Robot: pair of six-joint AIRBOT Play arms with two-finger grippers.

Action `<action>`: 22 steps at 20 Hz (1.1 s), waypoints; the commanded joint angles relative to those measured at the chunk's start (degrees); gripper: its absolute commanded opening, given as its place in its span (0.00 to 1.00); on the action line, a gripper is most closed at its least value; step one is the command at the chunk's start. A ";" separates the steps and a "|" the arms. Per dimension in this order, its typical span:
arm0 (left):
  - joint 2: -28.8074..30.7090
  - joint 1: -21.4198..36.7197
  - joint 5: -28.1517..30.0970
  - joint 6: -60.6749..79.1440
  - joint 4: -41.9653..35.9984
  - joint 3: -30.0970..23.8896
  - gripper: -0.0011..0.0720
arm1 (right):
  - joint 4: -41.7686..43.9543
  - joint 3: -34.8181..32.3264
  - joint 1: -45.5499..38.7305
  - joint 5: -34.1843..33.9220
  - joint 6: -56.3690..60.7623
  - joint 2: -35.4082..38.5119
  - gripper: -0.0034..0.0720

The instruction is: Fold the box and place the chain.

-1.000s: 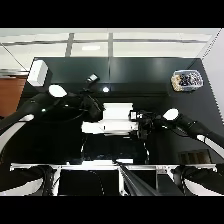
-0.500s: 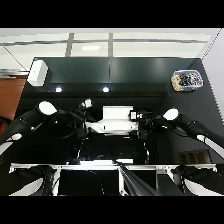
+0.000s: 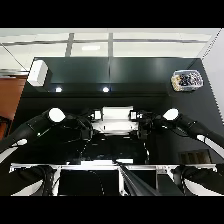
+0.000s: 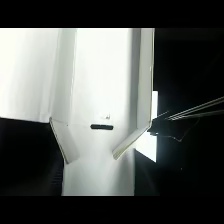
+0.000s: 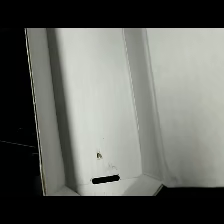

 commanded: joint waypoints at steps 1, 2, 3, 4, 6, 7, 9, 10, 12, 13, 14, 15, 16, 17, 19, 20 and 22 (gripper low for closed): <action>0.02 -0.98 1.27 -0.02 -2.86 -0.02 0.46 | 0.02 -0.02 0.07 0.02 0.02 -0.02 0.60; 0.02 -0.98 1.14 -0.96 -3.06 -0.02 0.37 | 0.02 -0.02 0.07 0.02 0.02 -0.02 0.60; 0.02 -0.98 1.09 -2.86 -3.74 -0.02 0.32 | 0.02 -0.02 0.07 0.02 0.02 -0.02 0.60; 0.02 -0.98 0.79 -3.28 -4.74 -0.02 0.31 | 0.02 -0.02 0.07 0.02 0.02 -0.02 0.60; -0.28 -0.98 0.74 -3.02 -7.80 -0.02 0.31 | 0.02 -0.02 0.07 0.02 0.02 -0.02 0.60; -0.85 -0.98 1.22 -2.82 -10.08 -0.02 0.31 | 0.02 -0.02 0.07 0.02 0.02 -0.02 0.60; -2.91 -0.98 1.60 -0.17 -16.48 -0.02 0.31 | 0.02 -0.02 0.07 0.02 0.02 -0.02 0.60; -4.04 -1.01 1.60 2.08 -20.22 -0.02 0.32 | 0.02 -0.02 0.07 0.02 0.02 -0.02 0.60; -5.84 -1.01 1.62 7.04 -27.34 0.00 0.31 | 0.02 -0.02 0.07 0.02 0.02 -0.02 0.60; -6.34 -0.98 1.79 8.72 -28.52 0.00 0.31 | 0.02 -0.02 0.07 0.02 0.02 -0.02 0.60; -6.69 -1.01 1.81 8.98 -28.50 0.00 0.31 | 0.02 -0.02 0.07 0.02 0.02 -0.02 0.60; -7.04 -1.01 1.57 8.96 -28.26 0.00 0.31 | 0.02 -0.02 0.07 0.02 0.02 -0.02 0.60; -7.23 -1.03 1.55 8.96 -28.00 -0.02 0.31 | 0.02 -0.02 0.07 0.02 0.02 -0.02 0.60; -7.37 -1.01 1.60 8.96 -27.96 -0.02 0.31 | 0.02 -0.02 0.07 0.02 0.02 -0.02 0.60; -7.45 -1.03 1.57 8.96 -27.89 -0.02 0.41 | 0.02 -0.02 0.07 0.02 0.02 -0.02 0.60; -7.45 -1.11 1.57 8.96 -27.61 -0.02 0.42 | 0.02 -0.02 0.07 0.00 0.02 -0.02 0.60; -7.45 -1.55 1.57 8.98 -24.94 0.00 0.46 | 0.02 -0.02 0.07 0.00 0.02 -0.02 0.60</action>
